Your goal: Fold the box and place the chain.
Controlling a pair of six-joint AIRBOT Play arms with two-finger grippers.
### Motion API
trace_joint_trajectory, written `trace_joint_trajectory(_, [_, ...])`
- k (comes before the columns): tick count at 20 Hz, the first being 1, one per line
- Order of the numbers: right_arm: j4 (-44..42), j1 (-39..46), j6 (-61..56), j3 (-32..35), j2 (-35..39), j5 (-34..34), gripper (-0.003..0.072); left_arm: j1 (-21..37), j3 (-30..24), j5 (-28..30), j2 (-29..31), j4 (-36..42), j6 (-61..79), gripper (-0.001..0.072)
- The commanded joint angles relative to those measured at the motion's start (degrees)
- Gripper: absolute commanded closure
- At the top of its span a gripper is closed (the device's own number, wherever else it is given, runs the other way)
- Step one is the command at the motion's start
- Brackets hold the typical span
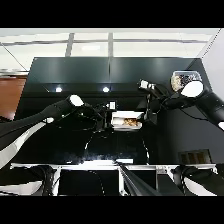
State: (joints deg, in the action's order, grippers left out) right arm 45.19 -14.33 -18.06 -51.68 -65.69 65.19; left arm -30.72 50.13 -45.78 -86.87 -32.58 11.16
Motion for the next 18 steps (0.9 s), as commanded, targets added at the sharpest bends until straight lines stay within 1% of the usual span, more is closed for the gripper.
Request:
trace_joint_trajectory(1, [-1.9,0.7,-3.21,-1.25,4.48,0.37,-0.0034,-0.02,0.02,-0.11,-0.02,0.04,-0.07,0.0315])
trace_joint_trajectory(3, [-3.26,2.16,-3.85,-0.87,4.68,-0.92,-0.0034,-0.02,0.02,-0.11,-0.02,0.04,-0.07,0.0315])
trace_joint_trajectory(4, [-3.23,2.58,-3.82,-0.13,4.44,-3.04,-0.0034,-0.02,0.02,-0.09,-0.02,0.04,-0.04,0.0315])
trace_joint_trajectory(6, [-3.17,2.82,-3.78,1.62,2.67,-6.78,-0.0034,-0.02,0.02,0.02,-0.02,0.04,-0.04,0.0315])
trace_joint_trajectory(7, [-3.21,2.64,-3.32,2.34,1.09,-7.52,-0.0034,-0.02,0.02,0.15,-0.02,0.04,-0.04,0.0315])
trace_joint_trajectory(10, [-2.91,1.2,0.2,4.0,-2.38,-6.45,-0.0034,-0.02,0.02,0.15,-0.02,0.02,-0.04,0.0315])
trace_joint_trajectory(14, [-1.77,0.02,1.42,5.05,-2.67,-4.13,-0.0034,0.0,0.02,0.17,-0.02,0.04,-0.04,0.0315])
trace_joint_trajectory(18, [-1.57,-0.63,1.64,5.29,-2.69,-4.35,-0.0034,0.0,0.02,0.31,-0.02,0.04,-0.02,0.0315])
